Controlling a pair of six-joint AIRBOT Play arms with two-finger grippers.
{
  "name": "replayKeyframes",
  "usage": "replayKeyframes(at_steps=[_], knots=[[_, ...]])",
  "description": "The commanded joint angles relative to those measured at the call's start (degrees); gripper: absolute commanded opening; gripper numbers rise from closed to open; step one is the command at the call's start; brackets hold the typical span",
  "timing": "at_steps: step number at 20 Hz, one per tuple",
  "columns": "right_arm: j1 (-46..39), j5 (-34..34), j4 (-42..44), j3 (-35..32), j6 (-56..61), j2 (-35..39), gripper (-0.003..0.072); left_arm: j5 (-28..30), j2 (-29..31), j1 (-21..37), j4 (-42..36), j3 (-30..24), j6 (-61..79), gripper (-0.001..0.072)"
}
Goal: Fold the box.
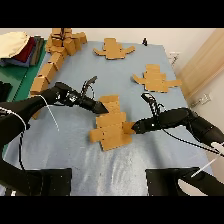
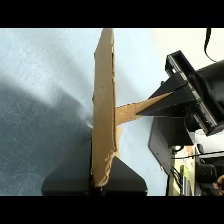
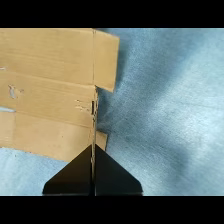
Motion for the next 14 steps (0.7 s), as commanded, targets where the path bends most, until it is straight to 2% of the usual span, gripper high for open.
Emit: replayKeyframes(at_steps=[1,5,7,8,12,14], knots=[[0.02,-0.04,-0.57,-0.02,0.0,0.04,0.0002,0.15,-0.02,-0.22,0.2,0.42,1.07,0.0015],[0.0,0.17,-0.83,-0.02,0.02,0.04,0.0034,0.33,-0.02,-0.33,0.09,0.44,1.22,0.0014],[-0.13,1.01,-2.32,0.0,2.86,0.04,0.0334,0.22,-0.02,-0.59,0.35,0.66,1.92,0.0013],[-0.13,1.95,-4.94,0.02,7.02,0.04,0.0389,0.13,0.0,-0.7,0.37,1.09,3.17,0.0012],[-2.08,2.67,-21.0,1.05,28.06,0.26,0.039,0.83,1.6,-3.08,0.2,1.73,11.1,0.0009],[-4.22,2.6,-24.65,2.08,34.25,0.28,0.039,1.44,3.41,-4.9,0.04,0.79,15.58,0.0008]])
